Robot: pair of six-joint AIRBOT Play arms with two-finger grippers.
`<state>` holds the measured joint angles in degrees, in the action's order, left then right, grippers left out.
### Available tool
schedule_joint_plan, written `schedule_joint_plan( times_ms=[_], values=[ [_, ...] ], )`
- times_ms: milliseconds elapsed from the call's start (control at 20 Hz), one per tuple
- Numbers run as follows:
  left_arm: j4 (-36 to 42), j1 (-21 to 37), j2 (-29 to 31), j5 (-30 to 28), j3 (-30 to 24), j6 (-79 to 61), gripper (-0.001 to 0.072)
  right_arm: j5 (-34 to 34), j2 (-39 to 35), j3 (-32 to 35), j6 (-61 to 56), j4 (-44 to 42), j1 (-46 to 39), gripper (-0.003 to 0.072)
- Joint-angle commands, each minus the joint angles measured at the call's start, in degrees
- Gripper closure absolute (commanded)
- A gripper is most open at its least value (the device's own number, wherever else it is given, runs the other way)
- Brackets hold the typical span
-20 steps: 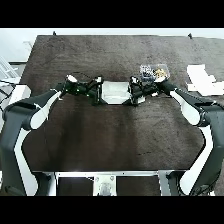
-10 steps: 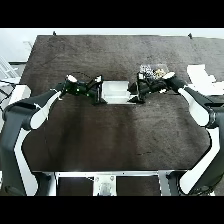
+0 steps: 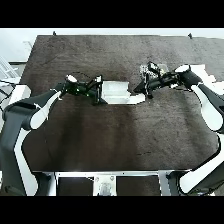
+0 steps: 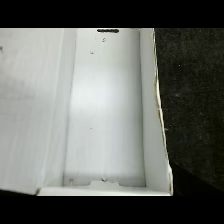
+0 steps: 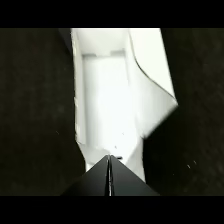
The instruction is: Fold the box and place the chain.
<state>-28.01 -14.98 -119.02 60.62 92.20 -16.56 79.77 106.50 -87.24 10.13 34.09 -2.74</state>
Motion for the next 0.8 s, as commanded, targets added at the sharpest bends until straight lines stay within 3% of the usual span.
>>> schedule_joint_plan(
  times_ms=[0,100,250,550,750],
  values=[
    [0.0,0.0,0.0,0.0,0.0,0.0,0.0344,2.3,-0.5,0.3,-2.5,-4.3,1.9,0.0676],
    [0.0,0.0,0.0,0.0,0.0,0.0,0.0344,-0.7,-0.5,0.3,-4.9,-7.7,3.5,0.0677],
    [0.0,0.0,0.0,0.1,0.0,0.0,0.0344,-10.9,-0.1,0.3,-8.9,-7.7,5.7,0.0677],
    [0.0,0.0,0.0,0.1,0.0,0.0,0.0344,-21.9,1.2,-0.1,-11.2,-6.4,7.6,0.0678],
    [0.1,0.0,0.0,0.0,0.0,0.0,0.0344,-24.5,1.8,-0.1,-12.1,-6.4,7.6,0.0678]
  ],
)
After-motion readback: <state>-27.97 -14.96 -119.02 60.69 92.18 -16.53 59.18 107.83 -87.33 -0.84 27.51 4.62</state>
